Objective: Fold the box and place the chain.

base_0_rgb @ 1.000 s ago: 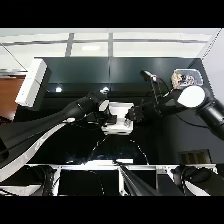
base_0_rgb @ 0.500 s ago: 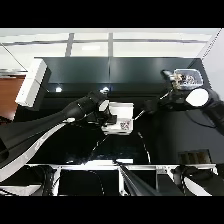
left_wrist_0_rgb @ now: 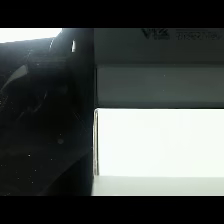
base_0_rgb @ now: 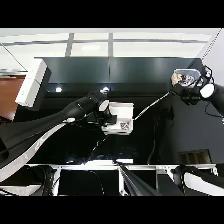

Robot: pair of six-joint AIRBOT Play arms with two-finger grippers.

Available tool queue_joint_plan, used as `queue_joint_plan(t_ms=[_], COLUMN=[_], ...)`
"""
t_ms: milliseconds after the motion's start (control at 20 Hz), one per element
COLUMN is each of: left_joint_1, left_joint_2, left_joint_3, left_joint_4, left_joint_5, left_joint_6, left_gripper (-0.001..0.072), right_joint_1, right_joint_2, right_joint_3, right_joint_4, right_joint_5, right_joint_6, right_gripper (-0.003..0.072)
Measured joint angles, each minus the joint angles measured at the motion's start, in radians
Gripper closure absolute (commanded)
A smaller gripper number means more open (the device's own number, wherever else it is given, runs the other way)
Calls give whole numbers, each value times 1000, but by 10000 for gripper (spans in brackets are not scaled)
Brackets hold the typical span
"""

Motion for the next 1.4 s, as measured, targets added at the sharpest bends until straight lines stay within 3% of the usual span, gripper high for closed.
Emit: queue_joint_plan(t_ms=[250,300,400,450,500,1000,1400], left_joint_1=[0,0,0,0,0,0,0], left_joint_2=[0,0,0,0,0,0,0], left_joint_3=[0,0,0,0,0,0,0], left_joint_4=[0,0,0,0,0,0,0], left_joint_5=[0,0,0,0,0,0,1], left_joint_6=[0,0,0,0,0,0,0], left_gripper=[677,676,676,676,676,676,676], right_joint_1=[-23,-25,-27,-28,-29,-29,-29], right_joint_2=[-182,-202,-227,-234,-240,-215,17], right_joint_3=[129,144,162,167,171,181,181], right_joint_4=[79,87,93,95,100,103,105], right_joint_5=[-13,-18,-26,-28,-29,109,284], right_joint_6=[9,11,11,11,11,-109,-274], right_gripper=[-26,52,368,591,669,670,670])
